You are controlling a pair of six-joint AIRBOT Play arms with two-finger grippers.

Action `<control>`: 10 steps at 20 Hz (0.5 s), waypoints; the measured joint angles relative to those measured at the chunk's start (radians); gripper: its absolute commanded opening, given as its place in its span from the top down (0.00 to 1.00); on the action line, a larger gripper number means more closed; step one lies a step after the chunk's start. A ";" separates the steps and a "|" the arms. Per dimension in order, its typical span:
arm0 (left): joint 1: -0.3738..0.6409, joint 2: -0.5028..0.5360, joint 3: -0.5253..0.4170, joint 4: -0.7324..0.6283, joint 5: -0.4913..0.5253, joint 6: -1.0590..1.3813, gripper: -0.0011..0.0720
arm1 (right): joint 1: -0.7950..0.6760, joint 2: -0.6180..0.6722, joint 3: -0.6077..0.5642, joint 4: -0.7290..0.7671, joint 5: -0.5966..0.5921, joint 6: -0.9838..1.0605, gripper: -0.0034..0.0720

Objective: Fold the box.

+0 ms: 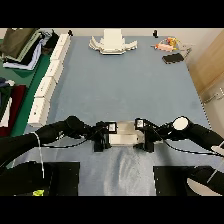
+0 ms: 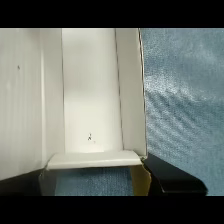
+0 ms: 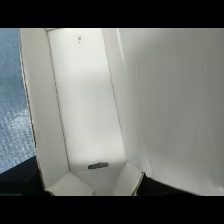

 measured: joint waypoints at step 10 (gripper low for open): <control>0.000 0.000 0.000 -0.001 0.006 0.000 0.15 | 0.000 0.066 0.009 -0.077 0.072 0.015 0.00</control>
